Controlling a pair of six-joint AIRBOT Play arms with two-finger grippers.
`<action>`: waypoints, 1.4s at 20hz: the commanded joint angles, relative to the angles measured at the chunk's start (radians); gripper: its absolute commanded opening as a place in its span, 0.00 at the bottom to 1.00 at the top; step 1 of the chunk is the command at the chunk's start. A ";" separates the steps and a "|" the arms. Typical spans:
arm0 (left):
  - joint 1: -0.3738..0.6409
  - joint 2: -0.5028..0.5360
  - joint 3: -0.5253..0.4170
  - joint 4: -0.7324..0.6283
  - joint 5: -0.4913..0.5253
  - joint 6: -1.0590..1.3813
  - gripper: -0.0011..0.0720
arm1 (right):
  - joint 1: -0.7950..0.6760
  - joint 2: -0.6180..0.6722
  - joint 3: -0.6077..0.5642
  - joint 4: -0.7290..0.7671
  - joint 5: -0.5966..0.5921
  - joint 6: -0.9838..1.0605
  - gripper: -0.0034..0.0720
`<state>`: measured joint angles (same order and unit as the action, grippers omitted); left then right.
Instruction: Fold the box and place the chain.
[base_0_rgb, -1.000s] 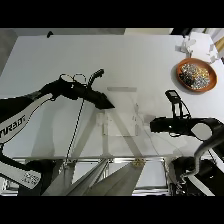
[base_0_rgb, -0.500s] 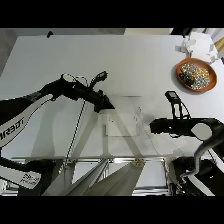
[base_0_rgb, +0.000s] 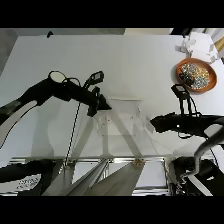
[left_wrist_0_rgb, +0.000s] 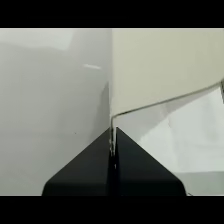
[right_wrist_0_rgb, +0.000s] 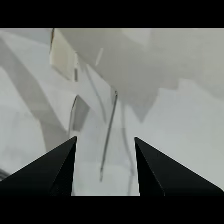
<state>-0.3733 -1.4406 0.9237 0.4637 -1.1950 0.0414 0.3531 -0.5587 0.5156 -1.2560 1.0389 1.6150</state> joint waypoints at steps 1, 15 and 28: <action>0.000 0.162 -0.210 -0.075 0.116 0.175 0.01 | 0.001 0.060 0.021 -0.014 0.057 0.001 0.59; -0.030 0.019 -0.313 -0.374 0.262 0.523 0.02 | 0.001 0.071 0.018 0.030 0.038 0.001 0.59; -0.042 -0.113 -0.127 -0.236 0.227 0.511 0.02 | 0.001 0.059 0.014 -0.022 -0.008 0.000 0.59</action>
<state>-0.4057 -1.5135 0.7395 0.1871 -0.9447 0.5697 0.3531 -0.4946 0.5320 -1.2545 1.0351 1.6150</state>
